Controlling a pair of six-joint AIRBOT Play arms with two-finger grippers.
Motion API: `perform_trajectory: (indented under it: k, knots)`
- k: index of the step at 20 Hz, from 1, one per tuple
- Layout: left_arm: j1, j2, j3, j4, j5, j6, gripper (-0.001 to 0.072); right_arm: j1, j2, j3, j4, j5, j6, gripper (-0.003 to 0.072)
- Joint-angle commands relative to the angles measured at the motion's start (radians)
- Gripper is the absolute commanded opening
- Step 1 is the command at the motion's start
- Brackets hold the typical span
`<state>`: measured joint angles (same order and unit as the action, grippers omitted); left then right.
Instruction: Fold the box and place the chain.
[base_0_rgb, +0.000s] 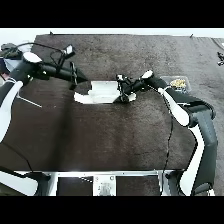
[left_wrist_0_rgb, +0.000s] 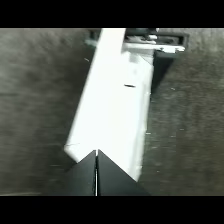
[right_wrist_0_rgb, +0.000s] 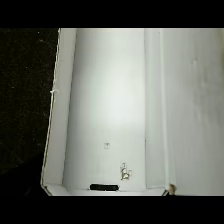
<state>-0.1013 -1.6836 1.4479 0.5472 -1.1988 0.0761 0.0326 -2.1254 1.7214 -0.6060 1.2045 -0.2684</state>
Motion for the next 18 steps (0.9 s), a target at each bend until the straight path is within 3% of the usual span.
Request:
perform_trajectory:
  k: [1, 4, 8, 13, 18]
  knots:
    - [-0.049, 0.017, -0.121, -0.010, 0.072, 0.000, 0.0006, 0.000, -0.001, 0.000, 0.000, 0.000, 0.000, 0.0274]
    - [-0.103, 0.016, -0.159, -0.040, 0.133, -0.003, 0.0009, 0.000, 0.000, 0.000, 0.000, 0.000, 0.000, 0.0274]
    - [-0.138, -0.028, -0.130, -0.160, 0.287, -0.031, 0.0009, 0.000, 0.000, 0.000, 0.000, 0.000, 0.000, 0.0274]
    - [-0.138, -0.156, 0.016, -0.156, 0.290, -0.061, 0.0010, 0.000, 0.000, 0.000, 0.000, 0.000, 0.000, 0.0274]
    - [-0.105, -0.172, 0.027, -0.129, 0.356, -0.087, 0.0010, 0.000, 0.000, 0.000, 0.001, 0.001, 0.000, 0.0274]
